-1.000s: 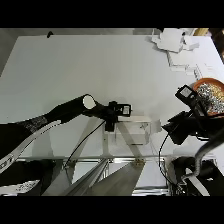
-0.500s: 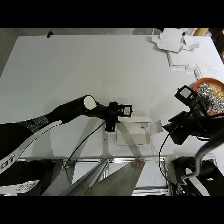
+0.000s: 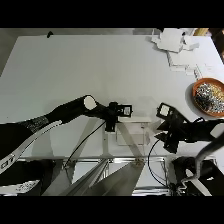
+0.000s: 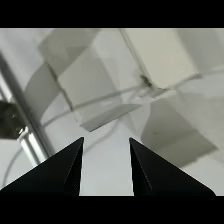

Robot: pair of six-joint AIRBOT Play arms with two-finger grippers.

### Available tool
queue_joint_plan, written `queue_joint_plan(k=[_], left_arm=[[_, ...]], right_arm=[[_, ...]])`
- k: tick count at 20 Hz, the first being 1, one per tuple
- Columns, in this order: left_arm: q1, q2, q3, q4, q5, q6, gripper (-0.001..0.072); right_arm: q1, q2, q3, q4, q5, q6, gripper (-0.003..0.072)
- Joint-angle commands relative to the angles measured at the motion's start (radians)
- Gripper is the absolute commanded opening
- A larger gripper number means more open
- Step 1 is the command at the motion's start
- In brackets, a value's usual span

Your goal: Fold the box and place the chain.

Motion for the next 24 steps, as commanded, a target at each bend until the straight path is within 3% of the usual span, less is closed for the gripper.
queue_joint_plan(k=[1, 2, 4, 6, 8, 9, 11, 12, 17, 24], left_arm=[[-0.001, -0.001, 0.0, 0.001, -0.001, 0.0, 0.0013], [-0.001, -0.001, 0.0, -0.001, -0.001, 0.0, 0.0013], [-0.001, -0.001, 0.0, -0.001, -0.009, 0.0, 0.0013], [-0.001, -0.001, 0.0, -0.001, -0.008, 0.0, 0.0013], [-0.001, -0.001, 0.0, -0.002, -0.018, 0.0, 0.0013], [-0.001, -0.001, 0.0, -0.002, -0.019, 0.0, 0.0013], [-0.001, -0.001, 0.0, -0.002, -0.024, 0.0, 0.0012], [-0.001, -0.001, 0.0, -0.002, -0.023, 0.0, 0.0012], [-0.001, -0.001, 0.0, -0.002, -0.024, 0.0, 0.0012], [-0.001, -0.001, 0.0, -0.002, -0.024, 0.0, 0.0012]], right_arm=[[0.085, -0.014, -0.055, 0.025, -0.011, -0.156, 0.0296], [0.086, -0.008, -0.067, 0.014, -0.029, -0.197, 0.0304], [0.139, 0.035, -0.126, -0.045, -0.173, -0.211, 0.0457], [0.208, 0.117, -0.2, -0.109, -0.323, -0.224, 0.0478], [0.269, 0.195, -0.262, -0.163, -0.379, -0.249, 0.0565], [0.299, 0.215, -0.287, -0.159, -0.399, -0.229, 0.0573], [0.364, 0.224, -0.339, -0.173, -0.46, -0.225, 0.0611], [0.389, 0.216, -0.36, -0.177, -0.489, -0.225, 0.0667], [0.442, 0.141, -0.375, -0.176, -0.509, -0.225, 0.0682], [0.406, 0.127, -0.367, -0.193, -0.554, -0.222, 0.0677]])
